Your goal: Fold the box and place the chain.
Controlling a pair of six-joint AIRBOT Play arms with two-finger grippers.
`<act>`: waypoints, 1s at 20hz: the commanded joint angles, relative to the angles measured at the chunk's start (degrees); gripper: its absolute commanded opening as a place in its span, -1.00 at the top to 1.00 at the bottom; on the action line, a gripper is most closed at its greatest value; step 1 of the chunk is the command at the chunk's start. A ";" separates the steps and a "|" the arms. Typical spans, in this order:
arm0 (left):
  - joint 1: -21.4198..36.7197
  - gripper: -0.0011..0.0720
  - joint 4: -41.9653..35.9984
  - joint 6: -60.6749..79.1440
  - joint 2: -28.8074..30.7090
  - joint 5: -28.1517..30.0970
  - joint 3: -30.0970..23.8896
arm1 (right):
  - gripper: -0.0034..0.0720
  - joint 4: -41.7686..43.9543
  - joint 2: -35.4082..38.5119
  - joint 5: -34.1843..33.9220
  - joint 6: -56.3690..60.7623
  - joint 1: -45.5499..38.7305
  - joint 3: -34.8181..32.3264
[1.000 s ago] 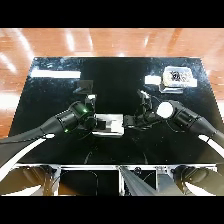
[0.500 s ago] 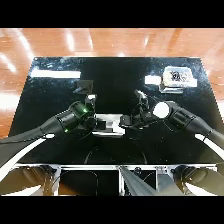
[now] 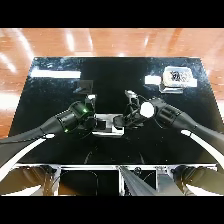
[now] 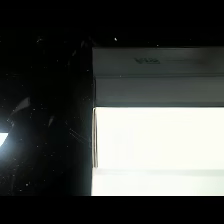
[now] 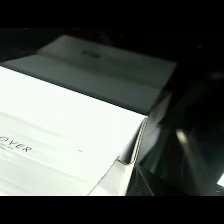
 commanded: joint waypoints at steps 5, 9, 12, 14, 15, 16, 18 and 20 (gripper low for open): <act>-0.04 0.90 0.00 0.02 0.00 0.09 0.00 | -0.37 -15.43 -1.60 1.73 11.96 5.05 2.21; -0.02 0.90 0.02 0.02 0.00 0.02 0.00 | -0.36 -15.41 -3.02 1.77 12.13 5.05 2.27; -0.02 0.90 0.02 0.02 0.00 0.00 0.00 | -0.21 -16.33 -4.50 2.78 12.07 5.81 3.65; -0.04 0.90 0.02 0.02 0.00 0.02 0.00 | -0.07 -17.27 -5.55 2.75 12.07 7.15 5.20; -0.02 0.90 0.02 0.02 0.00 0.02 0.00 | -0.06 -17.64 -5.90 2.80 12.04 7.61 5.68; -0.04 0.90 0.02 0.02 0.00 0.04 0.00 | -0.06 -17.51 -6.19 2.91 12.07 7.69 5.86; -0.04 0.90 0.00 0.02 0.00 0.02 0.00 | -0.06 -17.55 -6.67 4.04 12.04 7.67 5.90; -0.04 0.90 0.00 0.02 0.00 0.02 0.00 | -0.06 -17.55 -7.17 4.70 12.04 7.69 5.90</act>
